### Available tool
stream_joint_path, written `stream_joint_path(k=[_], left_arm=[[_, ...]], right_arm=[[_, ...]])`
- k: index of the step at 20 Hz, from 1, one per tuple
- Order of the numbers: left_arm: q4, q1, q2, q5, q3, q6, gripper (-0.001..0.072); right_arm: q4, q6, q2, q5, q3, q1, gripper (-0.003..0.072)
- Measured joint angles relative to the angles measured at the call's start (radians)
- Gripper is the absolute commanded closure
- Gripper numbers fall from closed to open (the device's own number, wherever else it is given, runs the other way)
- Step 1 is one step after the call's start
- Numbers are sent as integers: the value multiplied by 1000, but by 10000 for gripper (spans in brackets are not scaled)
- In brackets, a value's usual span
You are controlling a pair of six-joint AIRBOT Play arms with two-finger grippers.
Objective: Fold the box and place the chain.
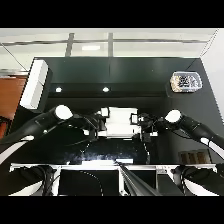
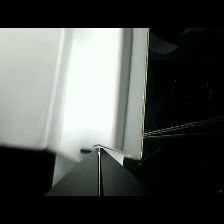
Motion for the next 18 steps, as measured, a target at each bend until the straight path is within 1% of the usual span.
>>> stream_joint_path(k=[3,6,9,11,12,14,16,18], left_arm=[[20,136,85,-87,0,-84,684],[30,314,141,-159,0,-247,685],[37,466,140,-195,-15,-526,684],[42,540,102,-225,-37,-753,684],[37,567,69,-253,-50,-842,685],[6,592,-6,-303,-73,-945,686],[-12,578,-76,-322,-89,-998,686],[-34,535,-122,-311,-97,-1027,685]], right_arm=[[0,0,0,0,0,0,197],[0,0,0,-3,0,0,197],[0,0,0,-7,0,0,197],[0,0,0,-8,0,0,197],[0,0,0,-8,0,0,197],[0,0,0,-10,0,0,196],[2,0,0,-11,0,0,197],[2,0,0,-11,0,0,196]])
